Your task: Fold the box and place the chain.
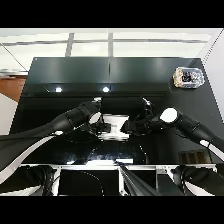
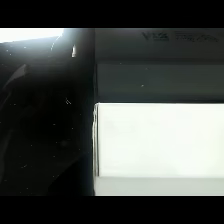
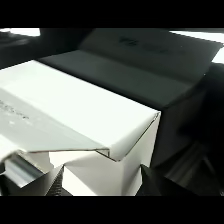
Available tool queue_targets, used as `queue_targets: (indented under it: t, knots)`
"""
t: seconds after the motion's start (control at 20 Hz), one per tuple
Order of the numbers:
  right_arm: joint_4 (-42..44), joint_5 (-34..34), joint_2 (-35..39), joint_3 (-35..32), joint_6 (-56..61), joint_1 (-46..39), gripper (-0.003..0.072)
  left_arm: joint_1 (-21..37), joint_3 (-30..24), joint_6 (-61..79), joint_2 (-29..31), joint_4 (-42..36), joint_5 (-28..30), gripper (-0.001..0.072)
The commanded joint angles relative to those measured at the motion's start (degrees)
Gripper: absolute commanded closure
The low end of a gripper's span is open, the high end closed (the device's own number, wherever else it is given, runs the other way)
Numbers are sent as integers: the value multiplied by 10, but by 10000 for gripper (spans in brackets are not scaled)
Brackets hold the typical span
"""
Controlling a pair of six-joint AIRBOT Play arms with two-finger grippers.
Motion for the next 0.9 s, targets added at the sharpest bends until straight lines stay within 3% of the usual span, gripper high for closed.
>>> queue_targets:
  t: [0.0, 0.15, 0.25, 0.45, 0.55, 0.85]
  knots:
    - [-110, -17, 0, 30, 120, 41, 161, 0, 1, 0, 0, 0, 0, 676]
    - [-158, -16, 0, 46, 173, 63, 162, 0, 1, 0, 0, 0, 0, 676]
    - [-185, -14, 0, 57, 195, 77, 274, 0, 1, 0, 0, 0, 0, 676]
    - [-258, -5, -2, 77, 268, 105, 275, 0, 1, 0, 0, 0, 0, 676]
    - [-288, 4, -2, 85, 293, 114, 329, 0, 1, 0, 0, 0, 0, 676]
    - [-336, 23, -30, 104, 331, 138, 329, 0, 1, 0, 0, 0, 0, 676]
